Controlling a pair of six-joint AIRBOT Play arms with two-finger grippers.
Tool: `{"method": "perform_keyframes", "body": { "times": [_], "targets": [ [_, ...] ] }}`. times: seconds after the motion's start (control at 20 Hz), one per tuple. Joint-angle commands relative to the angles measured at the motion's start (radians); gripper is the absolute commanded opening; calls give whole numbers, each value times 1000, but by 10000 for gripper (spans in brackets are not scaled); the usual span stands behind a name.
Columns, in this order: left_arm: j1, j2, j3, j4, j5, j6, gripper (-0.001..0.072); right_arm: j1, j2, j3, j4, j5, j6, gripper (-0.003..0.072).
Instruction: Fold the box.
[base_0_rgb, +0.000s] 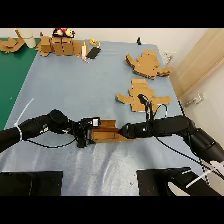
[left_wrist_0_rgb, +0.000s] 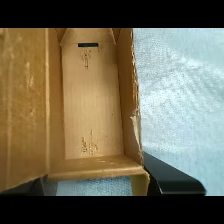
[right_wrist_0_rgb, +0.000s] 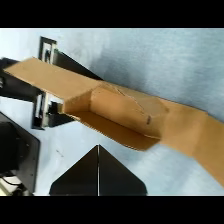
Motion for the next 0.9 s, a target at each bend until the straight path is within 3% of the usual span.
{"method": "perform_keyframes", "body": {
  "times": [0.0,0.35,0.85],
  "targets": [
    [-7,-1,-1,8,-3,2,529,16,-49,2,146,86,-27,1],
    [-7,-1,-1,8,-3,2,529,16,-238,74,166,246,-167,1],
    [-7,0,-1,7,-4,1,529,17,-494,107,155,245,-297,0]
  ]
}}
